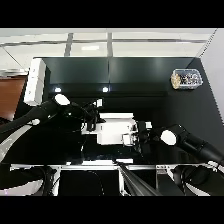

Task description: Fold the box and place the chain.

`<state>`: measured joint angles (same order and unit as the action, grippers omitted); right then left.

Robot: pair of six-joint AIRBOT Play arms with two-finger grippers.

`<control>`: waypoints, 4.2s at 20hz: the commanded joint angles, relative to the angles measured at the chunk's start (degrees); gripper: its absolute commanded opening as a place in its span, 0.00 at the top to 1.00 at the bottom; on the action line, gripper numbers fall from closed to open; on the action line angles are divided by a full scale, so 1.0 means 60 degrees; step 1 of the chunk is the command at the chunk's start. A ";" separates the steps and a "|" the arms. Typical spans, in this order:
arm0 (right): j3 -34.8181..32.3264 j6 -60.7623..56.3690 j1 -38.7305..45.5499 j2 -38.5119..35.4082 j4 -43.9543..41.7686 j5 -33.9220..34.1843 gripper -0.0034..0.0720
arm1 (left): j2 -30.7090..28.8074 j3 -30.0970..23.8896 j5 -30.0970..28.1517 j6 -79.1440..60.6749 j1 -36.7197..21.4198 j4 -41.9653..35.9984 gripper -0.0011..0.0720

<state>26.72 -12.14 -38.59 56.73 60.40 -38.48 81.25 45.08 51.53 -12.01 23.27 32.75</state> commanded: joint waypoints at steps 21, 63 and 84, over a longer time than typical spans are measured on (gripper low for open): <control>0.0248 -0.1308 0.0532 -0.0455 -0.0586 0.1115 0.01 | -0.0007 -0.0004 -0.0007 0.0007 0.0004 0.0000 0.95; 0.0627 0.5289 0.2820 0.2444 -0.6003 -0.0659 0.01 | 0.0437 0.0124 0.0011 0.0033 0.0084 0.0055 0.95; 0.1129 0.3905 0.2401 0.2932 -0.4736 -0.0477 0.01 | 0.0437 0.0127 0.0011 0.0036 0.0084 0.0055 0.95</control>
<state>33.26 12.14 -23.86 74.13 30.89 -41.47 83.83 45.80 51.59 -11.68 23.77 32.99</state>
